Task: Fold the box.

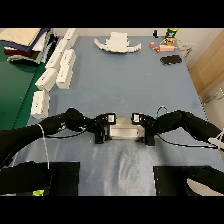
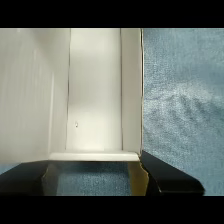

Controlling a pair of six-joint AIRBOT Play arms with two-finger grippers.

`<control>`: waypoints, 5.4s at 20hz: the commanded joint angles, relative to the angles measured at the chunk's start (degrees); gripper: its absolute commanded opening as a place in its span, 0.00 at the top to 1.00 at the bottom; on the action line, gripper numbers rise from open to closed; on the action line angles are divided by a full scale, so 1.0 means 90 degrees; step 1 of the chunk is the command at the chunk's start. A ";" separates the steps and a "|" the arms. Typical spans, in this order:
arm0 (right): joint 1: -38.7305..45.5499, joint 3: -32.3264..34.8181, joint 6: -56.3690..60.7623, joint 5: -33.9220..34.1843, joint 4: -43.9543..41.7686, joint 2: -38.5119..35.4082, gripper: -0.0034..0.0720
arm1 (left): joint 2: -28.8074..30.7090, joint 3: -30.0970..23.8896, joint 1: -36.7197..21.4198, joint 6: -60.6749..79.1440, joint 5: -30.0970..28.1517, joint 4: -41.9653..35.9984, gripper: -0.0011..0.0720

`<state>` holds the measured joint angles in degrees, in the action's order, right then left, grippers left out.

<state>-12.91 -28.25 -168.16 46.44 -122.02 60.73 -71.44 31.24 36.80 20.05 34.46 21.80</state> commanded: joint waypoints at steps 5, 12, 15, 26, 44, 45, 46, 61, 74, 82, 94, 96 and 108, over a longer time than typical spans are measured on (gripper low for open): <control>0.0007 -0.0080 0.2463 0.0347 0.1506 -0.1212 0.00 | 0.0000 0.0002 0.0000 0.0000 0.0012 0.0005 0.35; 0.0005 -0.0092 0.6892 0.2266 0.1226 -0.2786 0.61 | 0.0000 0.0002 0.0000 0.0000 0.0010 0.0005 0.35; -0.0211 -0.0066 0.7189 0.1938 -0.0780 -0.2664 0.95 | 0.0000 0.0002 0.0000 -0.0002 0.0010 0.0005 0.35; -0.0724 -0.2132 0.7201 -0.0126 -0.0789 0.0454 0.95 | 0.0000 0.0002 0.0000 0.0000 0.0010 0.0005 0.35; -0.0741 -0.2244 0.7043 0.0015 -0.0850 0.1744 0.96 | 0.0000 0.0002 0.0000 0.0000 0.0010 0.0005 0.35; -0.0721 -0.2251 0.6970 0.0007 -0.0850 0.1603 0.96 | 0.0000 0.0002 0.0000 -0.0002 0.0010 0.0005 0.35; -0.0702 -0.2251 0.6941 -0.0007 -0.0814 0.1433 0.96 | 0.0000 0.0002 0.0000 0.0000 0.0010 0.0005 0.35; -0.0614 -0.1054 0.5503 0.2679 0.1615 -0.2756 0.49 | 0.0000 0.0002 0.0000 -0.0002 0.0010 0.0005 0.35; -0.0639 -0.0168 0.3055 0.0461 0.2625 -0.1003 0.17 | 0.0000 0.0002 0.0000 -0.0002 0.0012 0.0005 0.35; -0.0641 -0.0168 0.1848 -0.0039 0.1430 -0.0833 0.45 | 0.0000 0.0002 0.0000 0.0000 0.0010 0.0005 0.35; -0.1039 -0.0165 0.1515 -0.0639 0.1005 -0.0828 0.39 | 0.0000 0.0002 0.0000 0.0000 0.0010 0.0005 0.35; -0.1039 -0.0168 0.1515 -0.0634 0.1008 -0.0831 0.16 | 0.0000 0.0002 0.0000 0.0000 0.0010 0.0005 0.35; -0.1039 -0.0175 0.3689 0.0221 0.2475 -0.1294 0.63 | 0.0000 0.0002 0.0000 0.0000 0.0010 0.0005 0.35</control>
<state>-22.31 -29.78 -145.12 44.73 -107.63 50.81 -71.46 31.24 36.82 20.03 34.72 21.78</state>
